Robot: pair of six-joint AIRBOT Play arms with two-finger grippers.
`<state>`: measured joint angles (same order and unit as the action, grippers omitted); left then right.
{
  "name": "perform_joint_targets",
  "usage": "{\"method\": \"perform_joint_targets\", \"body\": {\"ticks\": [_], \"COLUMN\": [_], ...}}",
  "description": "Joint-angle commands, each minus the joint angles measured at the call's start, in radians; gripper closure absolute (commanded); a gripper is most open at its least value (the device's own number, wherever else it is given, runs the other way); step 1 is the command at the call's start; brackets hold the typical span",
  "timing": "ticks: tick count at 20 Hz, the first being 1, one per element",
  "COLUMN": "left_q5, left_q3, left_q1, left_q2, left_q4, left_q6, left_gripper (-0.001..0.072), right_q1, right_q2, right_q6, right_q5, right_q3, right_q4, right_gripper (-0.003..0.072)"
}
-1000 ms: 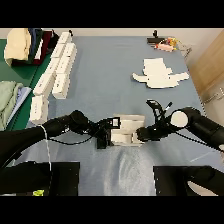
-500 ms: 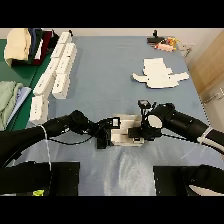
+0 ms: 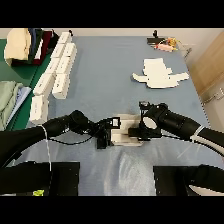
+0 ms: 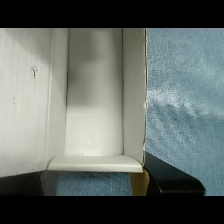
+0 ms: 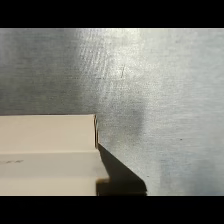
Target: Fold the box.
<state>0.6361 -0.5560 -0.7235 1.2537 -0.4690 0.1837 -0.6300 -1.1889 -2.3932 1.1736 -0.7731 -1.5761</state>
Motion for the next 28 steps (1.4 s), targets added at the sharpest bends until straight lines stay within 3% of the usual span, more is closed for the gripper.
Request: {"method": "perform_joint_targets", "body": {"ticks": [1, 2, 4, 5, 10, 11, 12, 16, 20, 23, 25, 28], "left_q5": [0.0, 0.0, 0.0, 0.0, 0.0, 0.0, 0.0, 0.0, 0.0, 0.0, 0.0, 0.0], "left_q3": [0.0, 0.0, 0.0, 0.0, 0.0, 0.0, 0.0, 0.0, 0.0, 0.0, 0.0, 0.0], "left_q1": [0.0, 0.0, 0.0, 0.0, 0.0, 0.0, 0.0, 0.0, 0.0, 0.0, 0.0, 0.0], "left_q2": [0.0, 0.0, 0.0, 0.0, 0.0, 0.0, 0.0, 0.0, 0.0, 0.0, 0.0, 0.0], "left_q4": [-0.001, -0.001, -0.001, -0.001, -0.001, -0.001, -0.001, -0.001, -0.001, -0.001, -0.001, -0.001], "left_q6": [0.002, 0.002, 0.002, 0.002, 0.002, 0.002, 0.002, 0.002, 0.002, 0.002, 0.002, 0.002], "left_gripper": [0.0184, 0.0184, 0.0184, 0.0184, 0.0184, 0.0185, 0.0184, 0.0184, 0.0184, 0.0184, 0.0185, 0.0184], "right_q1": [-0.002, -0.002, -0.002, -0.002, -0.002, -0.001, -0.001, 0.001, 0.002, 0.05, 0.121, 0.276], "right_q2": [-0.003, -0.002, -0.002, -0.002, 0.0, 0.001, 0.002, 0.045, 0.14, 0.182, 0.174, 0.132], "right_q6": [-0.005, 0.006, 0.011, 0.012, 0.035, 0.05, 0.061, 0.091, 0.09, 0.13, 0.217, 0.342], "right_q5": [0.004, 0.002, 0.002, 0.0, 0.0, 0.001, 0.007, 0.076, 0.224, 0.331, 0.332, 0.264], "right_q3": [-0.001, -0.001, -0.001, -0.001, -0.001, -0.005, -0.015, -0.106, -0.186, -0.185, -0.185, -0.184], "right_q4": [-0.014, -0.014, -0.014, -0.014, 0.001, 0.014, 0.027, 0.016, -0.121, -0.209, -0.204, -0.153], "right_gripper": [0.0684, 0.0681, 0.0428, 0.0345, 0.0301, 0.0239, 0.0233, 0.0234, 0.0274, 0.054, 0.0684, 0.0684]}}
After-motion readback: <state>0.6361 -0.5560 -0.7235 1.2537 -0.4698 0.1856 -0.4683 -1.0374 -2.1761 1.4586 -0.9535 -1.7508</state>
